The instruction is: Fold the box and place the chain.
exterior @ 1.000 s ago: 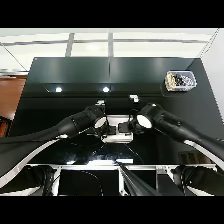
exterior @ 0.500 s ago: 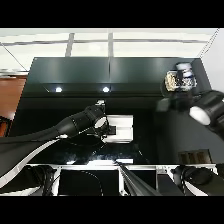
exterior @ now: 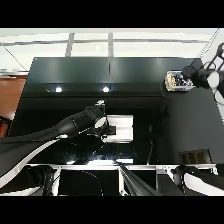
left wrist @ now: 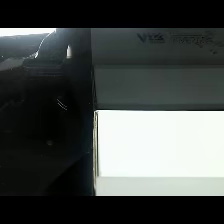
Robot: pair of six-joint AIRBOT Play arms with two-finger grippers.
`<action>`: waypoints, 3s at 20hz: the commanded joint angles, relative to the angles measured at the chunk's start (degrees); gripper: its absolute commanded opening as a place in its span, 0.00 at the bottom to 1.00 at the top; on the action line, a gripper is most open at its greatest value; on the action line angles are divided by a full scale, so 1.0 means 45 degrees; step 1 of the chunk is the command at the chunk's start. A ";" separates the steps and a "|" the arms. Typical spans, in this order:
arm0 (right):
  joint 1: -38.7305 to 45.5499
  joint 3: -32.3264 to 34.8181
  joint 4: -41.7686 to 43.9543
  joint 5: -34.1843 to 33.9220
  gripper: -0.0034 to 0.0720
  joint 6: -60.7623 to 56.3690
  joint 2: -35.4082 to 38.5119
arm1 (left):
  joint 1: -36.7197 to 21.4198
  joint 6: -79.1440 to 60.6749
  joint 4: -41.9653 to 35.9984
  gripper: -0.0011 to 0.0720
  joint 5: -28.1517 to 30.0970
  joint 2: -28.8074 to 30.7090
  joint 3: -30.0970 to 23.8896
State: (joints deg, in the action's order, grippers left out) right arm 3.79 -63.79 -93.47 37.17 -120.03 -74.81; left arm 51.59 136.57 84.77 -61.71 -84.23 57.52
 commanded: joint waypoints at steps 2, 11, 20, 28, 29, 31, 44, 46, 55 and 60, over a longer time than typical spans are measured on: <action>0.0583 -0.4988 0.2317 0.4915 0.94 0.1608 -0.4226 | -0.0005 -0.0010 0.0005 0.06 -0.0024 -0.0005 0.0005; 0.1049 -0.7606 0.4211 0.6494 0.94 -0.1554 -0.6863 | -0.0005 -0.0010 0.0000 0.06 -0.0029 -0.0005 0.0005; 0.1049 -0.7611 0.4750 0.5586 0.79 -0.1962 -0.7485 | -0.0005 -0.0010 0.0000 0.06 -0.0019 -0.0005 0.0005; 0.1049 -0.7616 0.5042 0.5858 0.15 -0.0607 -0.7689 | -0.0005 -0.0010 0.0000 0.06 -0.0010 -0.0005 0.0005; 0.1073 -0.7616 0.5217 0.6018 0.06 -0.0058 -0.7631 | -0.0005 -0.0010 0.0000 0.06 -0.0005 -0.0005 0.0005; 0.1122 -0.7616 0.5149 0.6241 0.06 0.0607 -0.7310 | -0.0005 -0.0010 0.0000 0.06 -0.0005 -0.0005 0.0005; 0.1234 -0.7698 0.5493 0.5523 0.05 0.7533 -0.0753 | -0.0005 -0.0010 0.0000 0.06 0.0000 -0.0005 0.0005; 0.1229 -0.8432 0.5877 0.5605 0.05 0.7868 -0.0044 | -0.0005 -0.0010 0.0000 0.06 0.0000 -0.0005 0.0005; 0.1219 -1.1200 0.8981 0.8320 0.05 0.9928 0.1491 | -0.0005 -0.0010 0.0000 0.06 -0.0005 -0.0005 0.0005; 0.1195 -1.0151 1.0598 0.9622 0.05 1.1220 0.2501 | -0.0005 -0.0010 0.0000 0.06 -0.0010 -0.0005 0.0005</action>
State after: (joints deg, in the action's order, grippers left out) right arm 9.23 -112.01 -52.14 76.47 -74.43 -66.26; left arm 51.59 136.53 84.75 -61.76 -84.23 57.54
